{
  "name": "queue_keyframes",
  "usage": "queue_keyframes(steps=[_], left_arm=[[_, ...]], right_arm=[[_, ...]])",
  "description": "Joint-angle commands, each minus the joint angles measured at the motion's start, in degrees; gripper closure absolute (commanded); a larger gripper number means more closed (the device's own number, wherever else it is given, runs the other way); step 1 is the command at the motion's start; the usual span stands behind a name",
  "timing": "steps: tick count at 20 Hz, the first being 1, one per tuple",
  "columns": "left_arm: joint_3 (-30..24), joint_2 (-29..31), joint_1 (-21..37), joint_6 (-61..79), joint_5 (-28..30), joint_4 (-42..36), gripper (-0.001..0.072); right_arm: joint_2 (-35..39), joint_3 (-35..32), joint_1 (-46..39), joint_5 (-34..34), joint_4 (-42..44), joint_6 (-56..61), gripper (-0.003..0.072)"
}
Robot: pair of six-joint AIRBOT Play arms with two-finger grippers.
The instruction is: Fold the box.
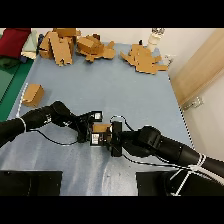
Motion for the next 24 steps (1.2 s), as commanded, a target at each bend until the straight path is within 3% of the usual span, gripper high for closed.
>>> queue_keyframes(steps=[1, 8, 11, 14, 16, 20, 22, 24], left_arm=[[0.02, 0.04, 0.02, 0.13, -0.07, 0.09, 0.0391], [0.02, 0.04, 0.02, 0.13, -0.07, 0.09, 0.0392], [0.02, 0.04, 0.02, 0.13, -0.07, 0.09, 0.0391], [0.02, 0.04, 0.02, 0.13, -0.02, 0.09, 0.0392], [0.02, 0.04, 0.02, 0.13, -0.02, 0.09, 0.0391], [0.04, 0.04, 0.02, 0.13, -0.02, 0.09, 0.0391], [0.04, 0.04, 0.02, 0.15, 0.0, 0.09, 0.0391], [0.04, 0.04, 0.02, 0.15, 0.15, 0.09, 0.0391]], right_arm=[[1.03, 0.09, -0.09, 0.28, -2.08, 0.07, 0.0226], [3.61, 0.17, -0.09, 0.24, -2.03, 1.84, 0.0231], [5.44, 0.17, -0.11, -0.61, -2.05, 15.72, 0.065], [9.53, -0.48, -1.46, 0.04, -2.64, 43.12, 0.0684], [13.68, -3.89, -3.02, 6.8, -4.48, 63.1, 0.0685], [16.55, -14.69, -3.17, 29.86, -2.16, 96.26, 0.0685], [14.47, -17.92, -1.6, 39.78, -0.68, 105.57, 0.0684], [10.82, -17.92, -0.07, 45.22, -0.68, 109.31, 0.0684]])
